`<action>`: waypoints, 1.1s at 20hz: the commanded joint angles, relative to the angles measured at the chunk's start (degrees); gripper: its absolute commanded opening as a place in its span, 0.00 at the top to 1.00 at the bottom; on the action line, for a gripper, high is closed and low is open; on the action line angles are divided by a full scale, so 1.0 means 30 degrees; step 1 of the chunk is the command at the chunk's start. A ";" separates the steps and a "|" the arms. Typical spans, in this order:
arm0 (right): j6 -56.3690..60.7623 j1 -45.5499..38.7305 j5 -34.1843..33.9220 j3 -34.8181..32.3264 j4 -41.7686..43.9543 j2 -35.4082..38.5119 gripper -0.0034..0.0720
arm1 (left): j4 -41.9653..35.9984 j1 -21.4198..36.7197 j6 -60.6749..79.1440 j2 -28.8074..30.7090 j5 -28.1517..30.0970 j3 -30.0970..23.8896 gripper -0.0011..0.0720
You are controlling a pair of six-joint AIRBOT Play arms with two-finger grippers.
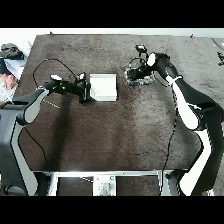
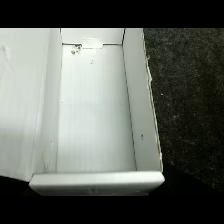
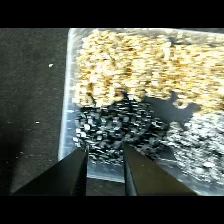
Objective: Fold the box and place the chain.
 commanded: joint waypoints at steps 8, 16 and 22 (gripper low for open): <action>-0.0087 0.0124 -0.0444 -0.0007 -0.0015 -0.0605 0.60 | 0.0007 0.0000 0.0007 -0.0015 0.0000 0.0007 0.51; 0.0204 0.0211 -0.0605 -0.0007 -0.0903 -0.0605 0.62 | 0.0007 0.0000 0.0007 -0.0015 0.0000 0.0007 0.51; 0.0415 0.0240 -0.0583 -0.0007 -0.0933 -0.0801 0.74 | 0.0007 0.0000 0.0007 -0.0007 0.0000 0.0007 0.51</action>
